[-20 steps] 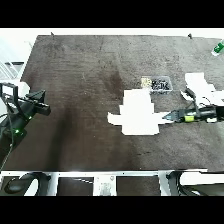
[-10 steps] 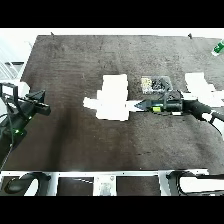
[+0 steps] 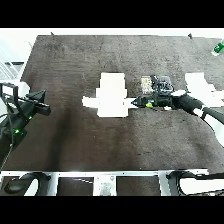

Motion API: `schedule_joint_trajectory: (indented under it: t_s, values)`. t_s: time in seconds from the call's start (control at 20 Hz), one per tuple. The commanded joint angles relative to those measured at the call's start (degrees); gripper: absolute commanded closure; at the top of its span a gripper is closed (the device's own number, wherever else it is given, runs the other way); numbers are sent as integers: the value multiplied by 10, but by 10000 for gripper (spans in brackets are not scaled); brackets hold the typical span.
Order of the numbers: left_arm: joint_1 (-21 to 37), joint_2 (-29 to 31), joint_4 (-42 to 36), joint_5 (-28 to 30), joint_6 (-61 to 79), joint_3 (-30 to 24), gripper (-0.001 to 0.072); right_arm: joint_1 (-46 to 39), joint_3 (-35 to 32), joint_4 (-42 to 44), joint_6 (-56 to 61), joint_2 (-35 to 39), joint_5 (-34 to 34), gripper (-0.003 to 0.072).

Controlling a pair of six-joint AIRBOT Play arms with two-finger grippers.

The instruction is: Fold the box and place the chain.

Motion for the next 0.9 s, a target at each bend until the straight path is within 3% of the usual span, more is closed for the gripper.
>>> schedule_joint_trajectory:
  t_s: [0.0,0.3,0.35,0.4,0.45,0.5,0.65,0.85]
  values:
    - [0,0,0,-4,0,0,687,11,14,-21,6,-6,-26,676]
    - [0,0,0,-26,0,0,687,11,14,-20,7,-6,-26,676]
    - [0,0,2,-38,6,0,630,11,14,-20,7,-6,-26,676]
    - [0,0,4,-55,28,0,121,11,14,-20,7,-6,-26,676]
    - [0,0,-4,-59,36,3,31,11,14,-20,8,-6,-24,676]
    - [0,0,-4,-65,36,9,113,11,14,-20,8,-6,-19,676]
    - [0,-8,-3,-67,35,43,113,17,14,-19,7,-6,-15,676]
    - [0,-122,-3,-83,17,132,114,17,15,0,7,-6,-16,675]
